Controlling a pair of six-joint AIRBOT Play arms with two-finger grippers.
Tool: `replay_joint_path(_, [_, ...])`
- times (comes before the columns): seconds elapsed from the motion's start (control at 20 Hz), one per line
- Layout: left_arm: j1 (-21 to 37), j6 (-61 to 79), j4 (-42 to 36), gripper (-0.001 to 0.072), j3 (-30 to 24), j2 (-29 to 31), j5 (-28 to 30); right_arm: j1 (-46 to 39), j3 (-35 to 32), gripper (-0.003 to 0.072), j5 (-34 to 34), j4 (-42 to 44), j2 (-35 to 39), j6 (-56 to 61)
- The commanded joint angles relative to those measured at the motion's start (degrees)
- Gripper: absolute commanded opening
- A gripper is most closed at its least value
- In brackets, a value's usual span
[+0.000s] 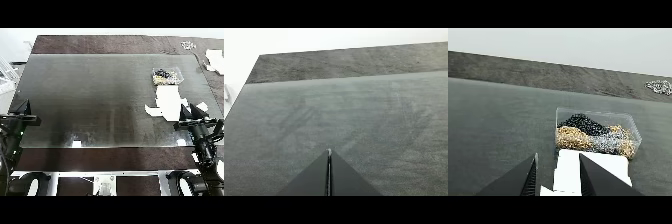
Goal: Fold the box and place the chain.
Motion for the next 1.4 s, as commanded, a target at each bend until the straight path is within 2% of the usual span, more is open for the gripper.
replay_joint_path(0.0, [0.04,0.02,0.0,0.0024,-0.04,0.0,0.02,0.07,-0.02,0.0312,0.0,0.02,0.02,0.02])
replay_joint_path(0.05, [0.04,0.02,0.0,0.0023,-0.04,0.0,0.02,0.07,-0.02,0.0318,0.0,0.09,0.02,0.17])
replay_joint_path(0.1, [0.04,0.02,0.0,0.0023,-0.04,0.0,0.0,0.04,0.09,0.039,0.76,0.11,0.02,1.42])
replay_joint_path(0.2, [0.04,0.02,0.0,0.0023,-0.04,0.0,0.04,0.0,1.6,0.0389,0.59,0.07,-0.22,1.16])
replay_joint_path(0.35, [0.04,0.02,0.0,0.0024,-0.04,0.0,0.07,-0.7,5.35,0.0413,-6.88,0.04,-5.22,1.05])
replay_joint_path(0.55, [0.04,0.02,0.0,0.0024,-0.04,0.0,0.02,-6.21,15.21,0.0421,-7.39,0.04,-21.62,-1.29])
replay_joint_path(0.8, [0.04,0.02,0.0,0.0023,-0.04,0.0,0.02,-15.15,29.35,0.0421,1.46,0.22,-44.74,1.79])
replay_joint_path(0.95, [0.04,0.02,0.0,0.0024,-0.04,0.0,0.02,-20.52,34.58,0.0422,6.95,-1.05,-54.1,6.86])
replay_joint_path(1.05, [0.04,0.02,0.0,0.0024,-0.04,0.0,0.02,-24.5,36.83,0.0422,12.28,-9.99,-58.71,15.63])
replay_joint_path(1.25, [0.04,0.02,0.0,0.0024,-0.04,0.0,0.02,-34.38,45.53,0.0421,30.71,-47.84,-68.43,45.53])
replay_joint_path(1.35, [0.02,0.02,0.0,0.0024,-0.04,0.0,0.02,-38.16,51.1,0.0422,37.53,-58.93,-72.0,52.35])
